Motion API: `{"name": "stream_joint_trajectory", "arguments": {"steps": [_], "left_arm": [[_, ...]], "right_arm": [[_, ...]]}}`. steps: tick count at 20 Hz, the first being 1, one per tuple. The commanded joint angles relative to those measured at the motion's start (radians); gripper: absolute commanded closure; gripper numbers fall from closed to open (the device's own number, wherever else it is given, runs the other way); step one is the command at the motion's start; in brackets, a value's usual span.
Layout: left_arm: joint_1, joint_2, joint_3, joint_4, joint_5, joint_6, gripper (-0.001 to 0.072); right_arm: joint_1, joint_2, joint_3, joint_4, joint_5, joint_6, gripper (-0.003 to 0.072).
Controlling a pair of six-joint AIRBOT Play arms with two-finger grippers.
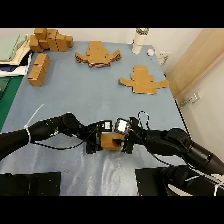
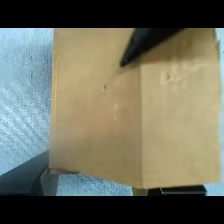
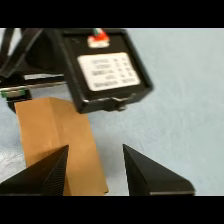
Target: Fold the box.
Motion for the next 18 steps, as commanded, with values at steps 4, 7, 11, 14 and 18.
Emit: {"name": "stream_joint_trajectory", "arguments": {"steps": [4, 7, 11, 14, 18], "left_arm": [[0.001, 0.000, 0.001, 0.000, 0.000, 0.000, 0.0290], [0.001, 0.000, 0.001, 0.000, 0.000, 0.000, 0.0290], [0.001, 0.000, 0.001, 0.000, 0.000, 0.000, 0.0290], [0.001, 0.000, 0.001, 0.000, 0.000, 0.000, 0.0289], [0.001, 0.000, 0.001, 0.000, 0.000, 0.000, 0.0290]], "right_arm": [[0.071, -0.014, -0.002, 0.008, -0.031, -0.027, 0.0189], [0.081, -0.014, -0.013, 0.008, -0.031, -0.030, 0.0189], [0.081, -0.016, -0.028, 0.007, -0.037, -0.037, 0.0189], [0.081, -0.016, -0.028, 0.007, -0.046, -0.060, 0.0188], [0.101, -0.018, -0.028, -0.015, -0.049, -0.078, 0.0174]]}}
